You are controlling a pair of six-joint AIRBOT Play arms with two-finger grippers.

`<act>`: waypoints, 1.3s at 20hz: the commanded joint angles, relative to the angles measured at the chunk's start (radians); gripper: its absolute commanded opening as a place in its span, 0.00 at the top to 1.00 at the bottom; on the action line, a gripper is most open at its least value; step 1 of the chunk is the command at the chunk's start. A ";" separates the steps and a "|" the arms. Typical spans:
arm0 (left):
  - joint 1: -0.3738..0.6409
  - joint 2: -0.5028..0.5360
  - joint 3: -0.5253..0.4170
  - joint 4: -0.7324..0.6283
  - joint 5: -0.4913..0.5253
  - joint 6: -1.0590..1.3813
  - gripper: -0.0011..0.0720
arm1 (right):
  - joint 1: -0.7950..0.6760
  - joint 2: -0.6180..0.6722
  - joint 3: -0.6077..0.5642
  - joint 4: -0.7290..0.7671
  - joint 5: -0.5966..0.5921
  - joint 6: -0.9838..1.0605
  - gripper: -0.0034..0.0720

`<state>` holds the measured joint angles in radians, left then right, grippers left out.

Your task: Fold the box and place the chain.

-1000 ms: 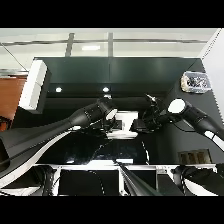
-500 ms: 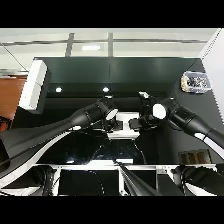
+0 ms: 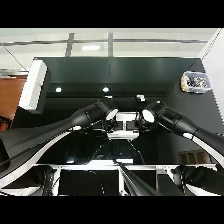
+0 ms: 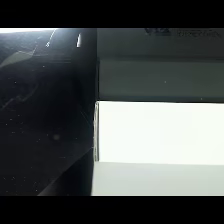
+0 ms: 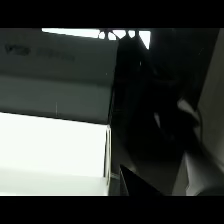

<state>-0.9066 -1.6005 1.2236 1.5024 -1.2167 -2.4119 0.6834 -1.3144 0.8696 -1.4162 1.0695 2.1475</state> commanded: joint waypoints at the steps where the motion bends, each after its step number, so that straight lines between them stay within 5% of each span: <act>1: 0.001 0.000 0.000 0.000 0.000 -0.001 0.94 | 0.004 -0.024 0.002 0.033 -0.008 0.029 0.83; 2: 0.001 0.000 0.000 0.000 0.000 -0.001 0.94 | 0.004 -0.024 0.002 0.029 -0.010 0.031 0.94; 6: 0.001 0.000 0.000 0.000 0.000 -0.002 0.94 | 0.004 -0.024 0.002 0.029 -0.009 0.042 0.93; 9: 0.001 0.000 0.000 0.000 0.000 -0.001 0.94 | 0.004 -0.024 0.002 0.033 -0.008 0.042 0.76; 10: 0.001 0.000 0.000 0.000 0.001 -0.002 0.94 | 0.004 -0.024 0.002 0.032 -0.008 0.041 0.93; 13: 0.001 0.000 0.000 0.000 0.000 -0.002 0.94 | 0.004 -0.022 0.005 0.028 -0.009 0.042 0.94; 14: 0.001 0.000 0.000 0.000 0.001 -0.001 0.94 | 0.004 -0.017 0.007 0.027 -0.009 0.041 0.89; 15: 0.001 0.000 0.000 0.000 0.001 -0.002 0.94 | 0.004 -0.011 0.012 0.022 -0.008 0.041 0.60; 16: 0.001 0.000 0.000 0.000 0.001 -0.001 0.94 | 0.004 -0.001 0.020 0.006 -0.005 0.041 0.42; 23: 0.001 0.000 0.000 0.000 0.000 -0.001 0.94 | -0.016 0.239 0.040 -0.094 0.095 -0.055 0.43; 26: 0.001 0.000 0.000 0.002 0.001 -0.001 0.94 | -0.070 0.377 0.040 -0.384 0.134 -0.045 0.43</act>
<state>-0.9066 -1.6005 1.2236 1.5028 -1.2160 -2.4134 0.6502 -1.0515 0.9077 -1.5700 1.1599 2.1155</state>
